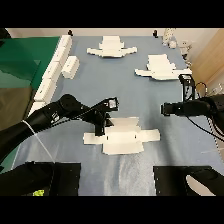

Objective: Fold the box.

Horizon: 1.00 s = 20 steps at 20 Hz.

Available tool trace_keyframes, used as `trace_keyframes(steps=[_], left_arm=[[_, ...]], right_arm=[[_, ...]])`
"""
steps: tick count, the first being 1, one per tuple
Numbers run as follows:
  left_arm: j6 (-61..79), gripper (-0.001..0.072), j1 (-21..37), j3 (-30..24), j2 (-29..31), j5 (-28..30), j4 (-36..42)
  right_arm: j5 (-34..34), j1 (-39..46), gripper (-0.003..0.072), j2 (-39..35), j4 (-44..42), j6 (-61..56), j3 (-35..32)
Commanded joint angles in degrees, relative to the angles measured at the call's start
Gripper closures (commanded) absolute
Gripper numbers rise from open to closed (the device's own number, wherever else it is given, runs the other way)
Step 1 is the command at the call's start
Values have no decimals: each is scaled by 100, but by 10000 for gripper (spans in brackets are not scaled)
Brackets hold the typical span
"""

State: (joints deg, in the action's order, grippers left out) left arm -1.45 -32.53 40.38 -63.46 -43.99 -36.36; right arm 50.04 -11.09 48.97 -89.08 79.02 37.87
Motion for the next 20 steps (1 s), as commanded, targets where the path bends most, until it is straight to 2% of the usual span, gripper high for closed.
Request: trace_keyframes(steps=[1,12,15,17,20], left_arm=[[57,695,-138,-184,55,455,15],[125,692,-136,-181,59,457,2],[970,693,-146,-181,195,1062,39],[1045,693,-179,-184,407,1517,81],[1056,695,-240,-337,758,1552,79]], right_arm=[[-20,-2,224,0,-44,-61,9],[-17,-2,225,0,-184,-61,9],[-17,-2,225,0,-203,-61,9],[-17,-2,225,0,-225,-61,9],[-24,-2,226,0,-229,-107,7]])
